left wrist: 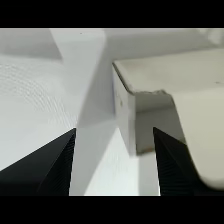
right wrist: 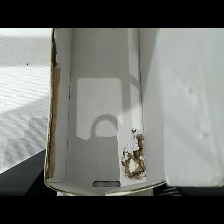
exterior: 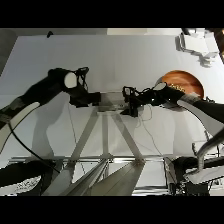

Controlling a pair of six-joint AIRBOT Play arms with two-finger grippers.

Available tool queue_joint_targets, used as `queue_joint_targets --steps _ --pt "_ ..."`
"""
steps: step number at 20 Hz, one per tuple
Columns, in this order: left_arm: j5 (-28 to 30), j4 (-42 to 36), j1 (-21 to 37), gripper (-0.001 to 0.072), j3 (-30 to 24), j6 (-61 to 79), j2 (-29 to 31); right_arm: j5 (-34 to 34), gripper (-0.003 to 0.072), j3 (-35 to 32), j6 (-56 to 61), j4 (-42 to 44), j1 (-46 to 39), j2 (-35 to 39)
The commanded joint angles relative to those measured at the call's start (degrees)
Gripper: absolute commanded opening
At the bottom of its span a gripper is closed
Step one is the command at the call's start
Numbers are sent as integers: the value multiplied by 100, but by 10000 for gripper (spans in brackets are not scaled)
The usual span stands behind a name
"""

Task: Fold the box and place the chain.

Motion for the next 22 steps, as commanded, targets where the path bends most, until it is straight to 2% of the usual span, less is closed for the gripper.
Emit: queue_joint_targets --steps 1,4,7,10,12,14,19,22 --pt "-378 -905 492 519 2 1799 212 4 517 4 2 2 0 0" --pt "-575 -1104 758 511 -11 3692 210 2 517 4 2 2 -2 0" --pt "-227 -1233 975 514 -232 5654 210 2 517 4 2 2 -2 0" --pt "127 -1792 1351 539 -595 7646 173 2 517 4 2 0 -2 0" --pt "122 -2225 1530 709 -785 8905 72 4 517 4 2 2 -2 0" --pt "114 -2603 1694 709 -850 9945 -79 4 517 4 2 0 -2 0" --pt "144 -3077 1836 710 -850 11698 -391 2 517 4 2 2 -2 0" --pt "131 -3464 1836 711 -868 12069 -527 4 517 4 2 2 0 0"
